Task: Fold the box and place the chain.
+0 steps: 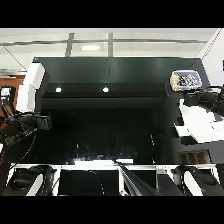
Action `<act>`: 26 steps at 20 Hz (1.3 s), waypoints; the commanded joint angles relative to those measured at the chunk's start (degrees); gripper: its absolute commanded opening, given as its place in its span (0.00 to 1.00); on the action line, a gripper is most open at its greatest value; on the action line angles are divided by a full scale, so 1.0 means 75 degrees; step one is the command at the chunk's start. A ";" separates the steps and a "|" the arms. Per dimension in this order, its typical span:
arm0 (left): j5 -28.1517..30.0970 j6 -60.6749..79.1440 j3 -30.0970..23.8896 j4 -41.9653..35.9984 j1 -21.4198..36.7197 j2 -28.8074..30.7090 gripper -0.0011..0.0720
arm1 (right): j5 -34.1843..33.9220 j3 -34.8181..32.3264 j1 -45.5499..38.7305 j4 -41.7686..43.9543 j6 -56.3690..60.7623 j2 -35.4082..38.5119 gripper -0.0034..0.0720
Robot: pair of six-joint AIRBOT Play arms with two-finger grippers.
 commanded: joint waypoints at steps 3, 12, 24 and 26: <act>0.0003 0.0000 -0.0003 0.0000 0.0009 0.0003 0.05 | 0.0003 -0.0003 0.0000 0.0003 0.0000 0.0003 0.06; 0.0050 0.0000 -0.0003 0.0000 0.0009 0.0000 0.05 | 0.0003 -0.0003 0.0000 0.0003 0.0003 0.0003 0.06; 0.3963 -0.0003 -0.0044 -0.0399 0.0009 -0.0154 0.05 | -0.3174 -0.0003 0.0003 0.1915 -0.0006 0.0003 0.06; 0.4753 -0.0003 -0.0044 -0.0399 0.0012 -0.0402 0.05 | -0.4071 -0.0003 0.0003 0.1900 -0.0064 -0.0023 0.06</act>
